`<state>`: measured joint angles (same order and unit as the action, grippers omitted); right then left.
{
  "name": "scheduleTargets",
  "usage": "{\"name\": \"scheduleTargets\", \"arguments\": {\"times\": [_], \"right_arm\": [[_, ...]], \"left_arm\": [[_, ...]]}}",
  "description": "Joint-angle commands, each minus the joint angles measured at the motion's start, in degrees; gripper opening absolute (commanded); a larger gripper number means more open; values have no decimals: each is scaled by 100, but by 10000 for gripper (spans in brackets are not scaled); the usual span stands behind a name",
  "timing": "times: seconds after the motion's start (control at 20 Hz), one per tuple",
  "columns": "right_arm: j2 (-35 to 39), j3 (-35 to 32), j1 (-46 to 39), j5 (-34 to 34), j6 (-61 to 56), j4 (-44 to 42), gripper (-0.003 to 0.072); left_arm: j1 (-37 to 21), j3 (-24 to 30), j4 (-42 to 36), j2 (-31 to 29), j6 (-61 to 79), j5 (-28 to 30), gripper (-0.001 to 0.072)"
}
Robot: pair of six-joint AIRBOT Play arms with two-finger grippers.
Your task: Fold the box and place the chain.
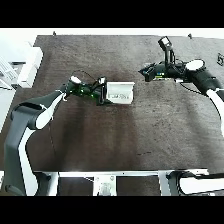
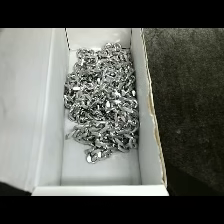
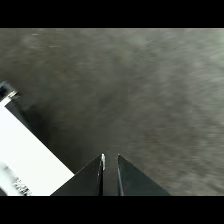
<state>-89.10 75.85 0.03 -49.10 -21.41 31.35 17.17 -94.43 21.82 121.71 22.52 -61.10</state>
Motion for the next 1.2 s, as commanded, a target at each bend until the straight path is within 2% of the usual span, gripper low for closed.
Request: {"name": "scheduleTargets", "arguments": {"times": [0.0,0.3,0.5,0.7,0.95,1.05,1.15], "right_arm": [[-564,184,-98,-758,789,-846,113],[-811,446,330,-909,1012,-750,114],[-861,522,529,-949,1001,-20,115],[-872,535,634,-1294,1001,343,120],[-872,621,769,-1757,994,723,159],[-872,708,769,-1893,994,837,259],[-872,769,767,-2000,999,911,279]], "left_arm": [[-4,-2,0,-2,0,-2,479],[-4,-4,0,-2,0,0,479],[-4,-2,0,-2,0,0,479],[-4,-4,0,-2,0,2,479],[-4,-2,0,-2,0,2,478],[-4,-4,0,-2,0,2,479],[-4,-4,0,-2,0,2,479]]}}
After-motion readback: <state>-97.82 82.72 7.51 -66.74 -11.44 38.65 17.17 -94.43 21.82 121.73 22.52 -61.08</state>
